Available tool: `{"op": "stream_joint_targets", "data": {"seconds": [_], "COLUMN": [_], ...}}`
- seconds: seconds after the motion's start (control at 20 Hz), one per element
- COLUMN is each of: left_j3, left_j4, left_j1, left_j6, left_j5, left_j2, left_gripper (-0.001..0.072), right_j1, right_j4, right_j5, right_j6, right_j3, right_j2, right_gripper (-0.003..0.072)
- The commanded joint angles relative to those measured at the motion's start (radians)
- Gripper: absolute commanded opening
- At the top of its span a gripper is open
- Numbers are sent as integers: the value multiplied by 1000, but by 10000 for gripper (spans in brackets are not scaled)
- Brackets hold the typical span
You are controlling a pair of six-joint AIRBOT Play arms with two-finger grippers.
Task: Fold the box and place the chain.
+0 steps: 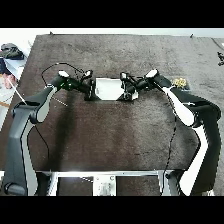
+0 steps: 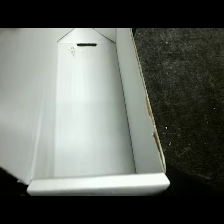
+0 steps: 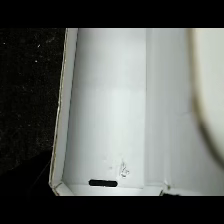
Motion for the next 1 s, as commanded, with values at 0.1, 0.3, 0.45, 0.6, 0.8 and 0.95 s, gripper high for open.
{"op": "stream_joint_targets", "data": {"seconds": [0.1,0.3,0.45,0.6,0.8,0.95], "left_j3": [0,0,0,0,0,0], "left_j4": [1,2,12,22,32,32], "left_j1": [-1,-1,-1,-1,-1,-1], "left_j6": [0,0,0,0,0,0], "left_j5": [18,23,26,26,27,32], "left_j2": [1,0,0,0,-2,-8], "left_gripper": [278,278,278,278,279,278], "right_j1": [0,0,-2,-2,-2,-3], "right_j4": [0,0,1,-12,-92,-154], "right_j5": [0,-2,-5,-16,-15,-16], "right_j6": [0,0,-7,-30,-37,-37], "right_j3": [1,1,1,1,1,1], "right_j2": [0,0,5,19,42,64], "right_gripper": [374,373,403,596,596,596]}}
